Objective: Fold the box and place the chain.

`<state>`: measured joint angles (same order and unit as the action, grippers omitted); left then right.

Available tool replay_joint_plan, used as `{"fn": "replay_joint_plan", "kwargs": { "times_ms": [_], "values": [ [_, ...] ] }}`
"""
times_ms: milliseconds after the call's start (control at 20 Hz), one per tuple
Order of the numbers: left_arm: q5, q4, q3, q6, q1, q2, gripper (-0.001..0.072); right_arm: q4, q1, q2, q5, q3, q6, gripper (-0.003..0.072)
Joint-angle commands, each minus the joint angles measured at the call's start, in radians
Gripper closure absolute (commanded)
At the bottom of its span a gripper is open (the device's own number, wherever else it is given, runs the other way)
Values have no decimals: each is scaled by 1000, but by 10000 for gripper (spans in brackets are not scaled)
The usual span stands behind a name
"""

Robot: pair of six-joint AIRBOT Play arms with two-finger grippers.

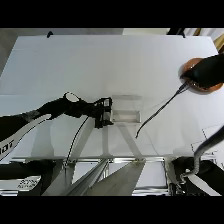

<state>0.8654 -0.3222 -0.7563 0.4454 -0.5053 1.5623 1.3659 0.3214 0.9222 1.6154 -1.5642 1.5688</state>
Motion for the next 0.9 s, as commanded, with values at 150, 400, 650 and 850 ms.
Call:
{"fn": "replay_joint_plan", "kwargs": {
  "times_ms": [150, 400, 650, 850],
  "values": [
    [-1, 0, 0, 0, 1, 0, 567, 74, 290, -9, -109, 1, 133, 674],
    [0, 0, 0, 0, 1, 0, 567, 203, 412, -8, -146, 53, 191, 674],
    [0, 0, 0, 0, 1, 0, 567, 201, 425, -8, -336, 282, 216, 674],
    [0, 0, 0, 0, 1, 0, 567, 201, 425, -7, -462, 489, 216, 674]
  ]
}}
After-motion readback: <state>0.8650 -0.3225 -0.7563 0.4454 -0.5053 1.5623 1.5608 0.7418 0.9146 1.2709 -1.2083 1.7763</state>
